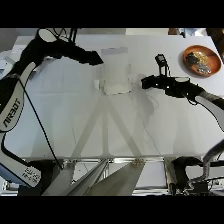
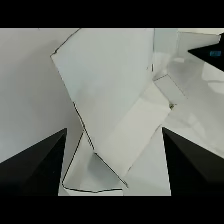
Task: Fold the box and place the chain.
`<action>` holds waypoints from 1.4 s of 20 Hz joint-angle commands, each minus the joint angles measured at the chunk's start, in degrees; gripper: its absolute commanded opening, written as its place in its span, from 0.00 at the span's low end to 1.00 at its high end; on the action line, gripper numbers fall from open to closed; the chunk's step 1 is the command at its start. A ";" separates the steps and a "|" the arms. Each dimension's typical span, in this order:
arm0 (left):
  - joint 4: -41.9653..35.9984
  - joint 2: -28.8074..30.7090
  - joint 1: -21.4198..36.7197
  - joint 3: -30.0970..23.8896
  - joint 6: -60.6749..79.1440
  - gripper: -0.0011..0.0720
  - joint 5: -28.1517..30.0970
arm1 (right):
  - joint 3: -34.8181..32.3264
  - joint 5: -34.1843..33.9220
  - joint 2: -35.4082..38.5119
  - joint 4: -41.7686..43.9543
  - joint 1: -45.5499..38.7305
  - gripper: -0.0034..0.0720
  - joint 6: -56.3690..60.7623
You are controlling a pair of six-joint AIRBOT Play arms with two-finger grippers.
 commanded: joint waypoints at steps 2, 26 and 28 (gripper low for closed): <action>0.57 -4.35 0.13 1.01 -1.05 0.92 0.85 | 0.00 0.00 0.02 0.00 0.07 0.06 0.02; 8.46 -8.63 -8.09 5.97 2.62 0.82 10.25 | 0.00 0.00 0.02 0.00 0.07 0.06 0.02; 8.96 -8.63 -8.92 7.21 5.75 0.78 6.27 | 0.00 0.00 0.02 0.00 0.07 0.06 0.02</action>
